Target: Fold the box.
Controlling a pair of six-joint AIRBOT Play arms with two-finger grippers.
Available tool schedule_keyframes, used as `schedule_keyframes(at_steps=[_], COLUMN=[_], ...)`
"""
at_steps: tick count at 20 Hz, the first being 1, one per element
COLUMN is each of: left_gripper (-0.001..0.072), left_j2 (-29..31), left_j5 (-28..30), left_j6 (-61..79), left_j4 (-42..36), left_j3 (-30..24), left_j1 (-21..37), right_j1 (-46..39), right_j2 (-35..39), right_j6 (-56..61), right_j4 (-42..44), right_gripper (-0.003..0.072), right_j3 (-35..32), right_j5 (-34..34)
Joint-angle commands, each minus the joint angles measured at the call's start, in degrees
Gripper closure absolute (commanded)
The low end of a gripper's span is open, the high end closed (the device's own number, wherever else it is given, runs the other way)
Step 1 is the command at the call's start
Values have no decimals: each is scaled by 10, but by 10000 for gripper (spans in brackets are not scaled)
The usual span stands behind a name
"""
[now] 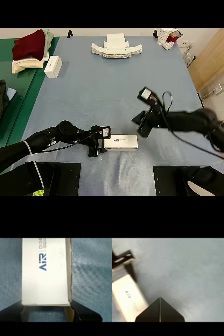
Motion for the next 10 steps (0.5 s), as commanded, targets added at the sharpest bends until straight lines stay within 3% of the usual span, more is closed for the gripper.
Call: schedule_keyframes(at_steps=[1, 4, 10], left_gripper=[192, 192, 192], left_j2=[0, 0, 0], left_j5=[0, 0, 0], left_j6=[0, 0, 0], left_j4=[0, 0, 0], left_j3=[0, 0, 0], left_j1=[0, 0, 0], right_j1=[-140, -199, -218], right_j2=[-85, -194, -332], right_j6=[-30, -34, -34], right_j4=[-51, -48, -58], right_gripper=[680, 680, 679], right_j3=[129, 238, 328], right_j5=[-136, -207, -207])
